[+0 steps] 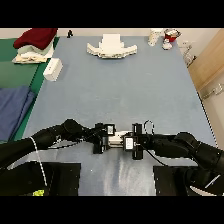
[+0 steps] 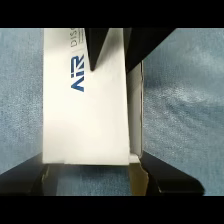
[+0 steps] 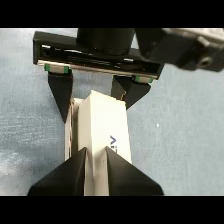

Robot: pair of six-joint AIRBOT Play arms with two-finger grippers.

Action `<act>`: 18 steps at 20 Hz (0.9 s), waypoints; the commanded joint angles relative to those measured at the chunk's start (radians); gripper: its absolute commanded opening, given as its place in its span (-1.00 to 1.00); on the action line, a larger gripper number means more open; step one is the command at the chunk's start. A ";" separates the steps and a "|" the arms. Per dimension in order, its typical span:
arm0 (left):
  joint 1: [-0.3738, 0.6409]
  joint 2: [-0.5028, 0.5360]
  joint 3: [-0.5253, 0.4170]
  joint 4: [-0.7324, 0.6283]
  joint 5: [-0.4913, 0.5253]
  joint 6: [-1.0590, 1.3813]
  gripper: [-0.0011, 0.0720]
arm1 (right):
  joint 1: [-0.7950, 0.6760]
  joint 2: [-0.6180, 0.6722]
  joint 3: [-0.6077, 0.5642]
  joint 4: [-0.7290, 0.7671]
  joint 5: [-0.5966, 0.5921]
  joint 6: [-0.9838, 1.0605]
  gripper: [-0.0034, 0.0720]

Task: Fold the box.

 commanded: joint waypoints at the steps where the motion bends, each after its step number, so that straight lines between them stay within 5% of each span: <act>1: 0.000 0.001 0.001 -0.001 0.000 0.000 0.45 | 0.002 -0.001 0.000 0.008 -0.011 0.000 -0.23; 2: 0.000 0.001 0.001 -0.001 0.000 0.000 0.45 | 0.002 0.000 0.001 0.008 -0.013 0.000 -0.08; 7: 0.000 0.001 0.001 -0.001 0.000 0.000 0.45 | 0.002 0.040 0.001 0.011 -0.013 0.000 -0.04; 9: 0.000 0.001 0.001 -0.001 0.000 0.000 0.45 | 0.002 0.060 0.001 0.011 -0.013 0.001 0.28; 14: 0.000 0.001 0.001 -0.001 0.000 0.000 0.45 | -0.001 0.110 0.000 0.177 0.007 0.171 0.26; 15: 0.000 0.001 0.001 -0.001 0.000 0.000 0.45 | -0.001 0.115 -0.001 0.189 0.031 0.286 0.07; 17: 0.000 0.001 0.001 -0.001 0.000 0.000 0.45 | 0.002 0.117 -0.027 0.197 0.130 0.457 -0.67; 18: 0.000 0.001 0.001 -0.001 0.000 0.000 0.45 | 0.015 0.117 -0.055 0.200 0.195 0.510 -0.79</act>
